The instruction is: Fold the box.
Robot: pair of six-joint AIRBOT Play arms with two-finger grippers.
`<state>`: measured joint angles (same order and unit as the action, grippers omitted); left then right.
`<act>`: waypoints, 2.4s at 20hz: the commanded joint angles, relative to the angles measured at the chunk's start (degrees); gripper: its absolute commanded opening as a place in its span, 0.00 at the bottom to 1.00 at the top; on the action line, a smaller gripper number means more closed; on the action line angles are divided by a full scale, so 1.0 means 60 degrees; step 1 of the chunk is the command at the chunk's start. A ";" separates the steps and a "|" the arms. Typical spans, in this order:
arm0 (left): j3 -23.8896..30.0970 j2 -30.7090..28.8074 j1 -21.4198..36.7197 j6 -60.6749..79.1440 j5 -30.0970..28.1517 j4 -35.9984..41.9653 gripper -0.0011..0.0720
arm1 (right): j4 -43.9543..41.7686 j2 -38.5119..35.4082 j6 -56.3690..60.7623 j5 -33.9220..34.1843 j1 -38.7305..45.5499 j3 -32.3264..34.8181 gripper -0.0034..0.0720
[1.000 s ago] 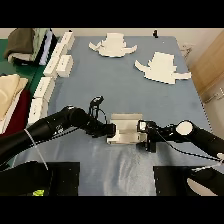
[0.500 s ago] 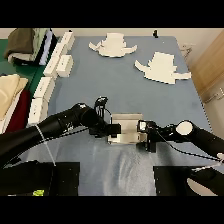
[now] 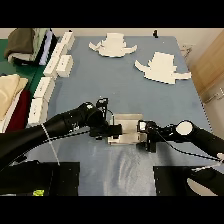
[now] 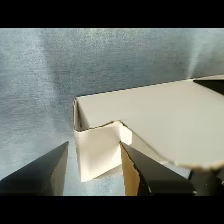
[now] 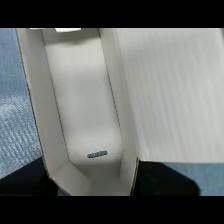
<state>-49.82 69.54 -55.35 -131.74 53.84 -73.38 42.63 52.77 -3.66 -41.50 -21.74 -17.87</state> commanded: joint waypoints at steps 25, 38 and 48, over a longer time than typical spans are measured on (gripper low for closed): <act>-0.2637 0.1632 -0.0576 -0.0423 0.2681 -0.1027 0.79 | 0.0000 0.0000 0.0022 0.0000 -0.0007 0.0004 0.73; -0.2637 0.1636 -0.0503 0.0058 0.2095 0.0040 0.64 | 0.0000 0.0004 0.0022 -0.0004 -0.0007 0.0004 0.73; -0.2626 0.1650 -0.0503 0.0011 0.2874 -0.0794 0.41 | 0.0000 0.0004 0.0022 -0.0004 -0.0007 0.0004 0.73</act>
<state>-65.58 79.42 -58.33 -131.57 68.79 -75.61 42.65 52.77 -3.53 -41.52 -21.74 -17.87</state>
